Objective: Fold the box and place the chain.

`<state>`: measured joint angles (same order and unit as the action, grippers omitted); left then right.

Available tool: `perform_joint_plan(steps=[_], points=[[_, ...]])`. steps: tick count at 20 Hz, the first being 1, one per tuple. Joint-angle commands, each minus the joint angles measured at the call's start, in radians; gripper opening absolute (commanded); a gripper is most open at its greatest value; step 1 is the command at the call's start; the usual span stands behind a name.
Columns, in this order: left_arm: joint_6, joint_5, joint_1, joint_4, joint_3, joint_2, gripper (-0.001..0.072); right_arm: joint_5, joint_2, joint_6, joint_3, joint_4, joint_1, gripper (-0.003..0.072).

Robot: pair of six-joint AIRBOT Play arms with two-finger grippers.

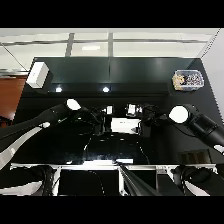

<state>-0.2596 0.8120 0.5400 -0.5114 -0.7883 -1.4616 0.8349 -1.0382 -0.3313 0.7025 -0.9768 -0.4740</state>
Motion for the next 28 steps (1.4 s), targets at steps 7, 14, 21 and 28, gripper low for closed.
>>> perform_joint_plan(steps=[7,14,21,28], points=[[-0.002,0.004,0.005,-0.012,0.000,-0.001,0.0467,0.003,0.001,-0.006,0.016,-0.003,0.005,0.0499],[-0.002,0.004,0.005,-0.012,0.000,-0.001,0.0467,0.053,0.001,-0.006,0.016,0.008,0.005,0.0418],[-0.002,0.004,0.005,-0.013,0.000,-0.001,0.0466,0.052,0.001,-0.006,0.016,0.030,0.005,0.0418],[-0.002,0.004,0.005,-0.013,0.000,-0.001,0.0467,0.051,0.001,-0.006,0.031,0.042,0.005,0.0418]])
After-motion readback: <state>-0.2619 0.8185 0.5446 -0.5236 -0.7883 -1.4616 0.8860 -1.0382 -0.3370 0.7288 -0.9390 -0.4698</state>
